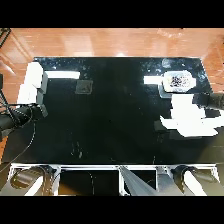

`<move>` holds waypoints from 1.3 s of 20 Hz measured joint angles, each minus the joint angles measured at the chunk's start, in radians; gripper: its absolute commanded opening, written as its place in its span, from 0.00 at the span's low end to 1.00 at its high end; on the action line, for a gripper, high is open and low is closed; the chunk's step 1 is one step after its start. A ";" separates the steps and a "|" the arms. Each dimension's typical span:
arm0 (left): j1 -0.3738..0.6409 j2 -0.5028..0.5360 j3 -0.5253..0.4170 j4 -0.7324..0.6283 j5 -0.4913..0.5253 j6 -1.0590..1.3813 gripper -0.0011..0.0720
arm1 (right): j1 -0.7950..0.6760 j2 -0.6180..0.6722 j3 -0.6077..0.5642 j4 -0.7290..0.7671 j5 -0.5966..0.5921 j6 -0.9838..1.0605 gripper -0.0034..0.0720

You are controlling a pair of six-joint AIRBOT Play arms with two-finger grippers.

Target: Fold the box and place the chain.

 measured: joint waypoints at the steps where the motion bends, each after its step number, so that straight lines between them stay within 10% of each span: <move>1: 0.000 0.000 0.000 0.000 0.000 0.000 0.04 | 0.000 0.000 0.000 0.000 0.000 0.000 0.08; 23: 0.000 0.000 0.000 -0.003 0.122 0.000 0.04 | 0.000 0.000 0.000 0.006 0.131 0.002 0.08; 24: 0.000 0.000 0.000 -0.003 0.140 0.000 0.04 | 0.000 0.000 0.000 0.008 0.147 0.003 0.23; 26: 0.000 0.000 0.000 -0.003 0.185 0.000 0.05 | 0.000 0.000 0.000 0.010 0.178 0.004 0.99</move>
